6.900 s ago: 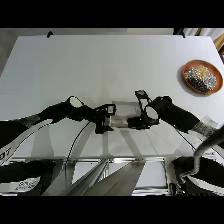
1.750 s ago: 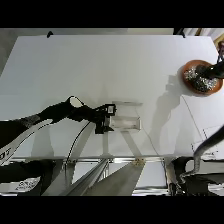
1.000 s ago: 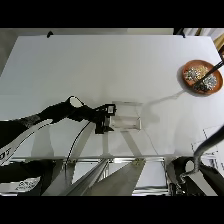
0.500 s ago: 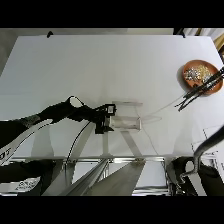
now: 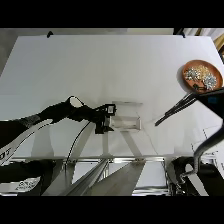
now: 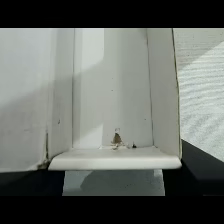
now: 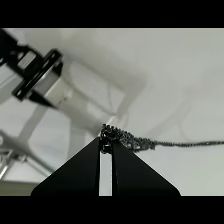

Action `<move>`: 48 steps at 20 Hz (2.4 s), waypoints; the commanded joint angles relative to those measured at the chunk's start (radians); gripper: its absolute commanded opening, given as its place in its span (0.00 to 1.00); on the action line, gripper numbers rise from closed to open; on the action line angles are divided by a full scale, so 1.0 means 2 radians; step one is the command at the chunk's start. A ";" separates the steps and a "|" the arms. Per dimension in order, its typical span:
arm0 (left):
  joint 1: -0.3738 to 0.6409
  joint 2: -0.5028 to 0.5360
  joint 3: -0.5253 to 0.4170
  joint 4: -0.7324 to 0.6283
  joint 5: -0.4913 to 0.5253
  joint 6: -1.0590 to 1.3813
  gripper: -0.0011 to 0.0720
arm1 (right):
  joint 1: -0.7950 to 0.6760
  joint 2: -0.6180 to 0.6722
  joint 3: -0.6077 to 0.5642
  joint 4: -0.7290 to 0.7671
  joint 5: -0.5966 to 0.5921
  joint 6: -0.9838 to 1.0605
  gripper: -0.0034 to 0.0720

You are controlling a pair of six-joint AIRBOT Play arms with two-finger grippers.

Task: Fold the box and place the chain.

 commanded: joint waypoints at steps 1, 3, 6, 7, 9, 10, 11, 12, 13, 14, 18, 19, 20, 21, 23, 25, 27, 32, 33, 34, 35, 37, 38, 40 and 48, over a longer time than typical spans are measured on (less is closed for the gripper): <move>0.000 0.000 0.000 0.000 0.000 0.000 0.55 | 0.040 0.001 -0.084 -0.013 -0.018 0.004 0.07; 0.000 0.000 0.000 0.000 0.000 0.000 0.55 | 0.048 0.000 -0.131 -0.039 -0.061 0.004 0.07; 0.000 0.000 0.000 0.000 0.000 0.000 0.55 | 0.048 0.000 -0.200 -0.035 -0.119 0.005 0.07; 0.000 0.000 0.000 0.000 0.000 0.000 0.55 | 0.048 0.000 -0.222 -0.017 -0.134 0.004 0.07; 0.000 0.000 0.000 0.000 0.000 0.000 0.55 | 0.058 0.000 -0.251 0.040 -0.165 -0.009 0.07; 0.000 0.000 0.000 0.000 0.000 0.000 0.55 | 0.071 0.000 -0.257 0.056 -0.183 -0.014 0.07; 0.000 0.000 0.000 0.000 0.000 0.000 0.55 | 0.091 0.000 -0.259 0.056 -0.202 -0.014 0.07; 0.000 0.000 0.000 0.000 0.000 0.000 0.55 | 0.115 0.000 -0.259 0.048 -0.220 -0.012 0.07; 0.000 0.000 0.000 0.000 0.000 0.000 0.55 | 0.141 -0.003 -0.259 0.040 -0.239 -0.008 0.07; 0.000 0.000 0.000 0.000 0.000 0.000 0.55 | 0.166 -0.007 -0.259 0.033 -0.254 -0.002 0.07; 0.000 0.000 0.000 0.000 0.000 0.000 0.55 | 0.252 -0.054 -0.259 -0.001 -0.315 0.019 0.07; 0.000 0.000 0.000 0.000 0.000 0.000 0.55 | 0.267 -0.072 -0.259 -0.002 -0.330 0.019 0.07; 0.000 0.000 0.000 0.000 0.000 0.000 0.55 | 0.281 -0.089 -0.259 -0.002 -0.343 0.022 0.07; 0.000 0.000 0.000 0.000 0.000 0.000 0.55 | 0.294 -0.107 -0.259 -0.004 -0.357 0.028 0.07; 0.000 0.000 0.000 0.000 0.000 0.000 0.55 | 0.315 -0.142 -0.259 -0.005 -0.376 0.029 0.07; 0.000 0.000 0.000 0.000 0.000 0.000 0.55 | 0.333 -0.179 -0.259 -0.005 -0.397 0.029 0.07; 0.000 0.000 0.000 0.000 0.000 0.000 0.55 | 0.355 -0.216 -0.259 -0.005 -0.422 0.029 0.07; 0.000 0.000 0.000 0.000 0.000 0.000 0.55 | 0.393 -0.267 -0.259 -0.003 -0.464 0.030 0.07; 0.000 0.000 0.000 0.000 0.000 0.000 0.55 | 0.393 -0.267 -0.259 -0.002 -0.469 0.032 0.07; 0.000 0.000 0.000 0.000 0.000 0.000 0.55 | 0.393 -0.267 -0.259 -0.003 -0.474 0.032 0.07; 0.000 0.000 0.000 0.000 0.000 0.000 0.55 | 0.393 -0.267 -0.259 -0.003 -0.477 0.032 0.07; 0.000 0.000 0.000 0.000 0.000 0.000 0.55 | 0.393 -0.267 -0.259 -0.004 -0.478 0.032 0.23; 0.000 0.000 0.000 0.000 0.000 0.000 0.55 | 0.393 -0.267 -0.259 -0.004 -0.477 0.032 0.29; 0.000 0.000 0.000 0.000 0.000 0.000 0.55 | 0.393 -0.266 -0.259 -0.003 -0.472 0.033 0.29; 0.000 0.000 0.000 0.000 0.000 0.000 0.55 | 0.344 -0.123 -0.259 -0.153 -0.330 0.135 0.28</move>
